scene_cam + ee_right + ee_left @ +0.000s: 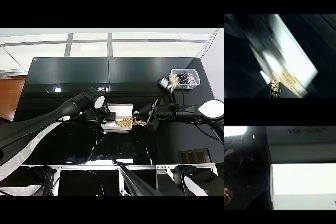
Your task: Fold the box and place the chain.
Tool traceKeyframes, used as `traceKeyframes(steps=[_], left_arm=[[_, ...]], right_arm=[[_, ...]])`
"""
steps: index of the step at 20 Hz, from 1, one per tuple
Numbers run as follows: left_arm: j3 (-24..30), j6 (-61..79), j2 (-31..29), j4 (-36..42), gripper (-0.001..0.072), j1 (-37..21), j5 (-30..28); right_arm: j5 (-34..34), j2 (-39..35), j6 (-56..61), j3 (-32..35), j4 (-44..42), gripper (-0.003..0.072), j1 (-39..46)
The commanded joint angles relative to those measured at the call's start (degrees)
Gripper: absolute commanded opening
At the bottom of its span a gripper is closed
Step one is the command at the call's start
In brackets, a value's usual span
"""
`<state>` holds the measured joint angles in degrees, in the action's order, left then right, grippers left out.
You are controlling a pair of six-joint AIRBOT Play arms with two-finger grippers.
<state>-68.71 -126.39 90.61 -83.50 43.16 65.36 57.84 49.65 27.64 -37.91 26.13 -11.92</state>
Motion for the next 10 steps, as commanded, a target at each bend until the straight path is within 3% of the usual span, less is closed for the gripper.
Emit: traceKeyframes(steps=[1,3,4,5,6,10], left_arm=[[-0.07,0.02,0.0,0.02,0.003,-0.04,0.26],[-0.07,0.0,0.0,0.02,0.003,-0.04,0.22],[-0.07,0.0,0.0,0.0,0.0029,-0.04,0.24],[-0.07,0.0,0.0,0.02,0.0029,-0.04,0.24],[-0.07,0.0,0.0,0.02,0.0029,-0.04,0.24],[-0.07,0.0,0.0,0.02,0.003,-0.04,0.24]], right_arm=[[1.01,-0.87,2.73,-1.11,-15.58,0.0017,-0.17],[-3.56,0.74,7.19,-1.11,-9.49,0.0023,-1.88],[-4.26,2.12,9.2,-1.11,-6.12,0.018,-2.73],[-4.28,3.56,11.3,-1.11,-2.75,0.0388,-3.26],[-4.07,4.22,11.47,-1.11,0.22,0.0449,-3.02],[-3.23,4.09,10.45,-1.09,12.66,0.0448,4.02]])
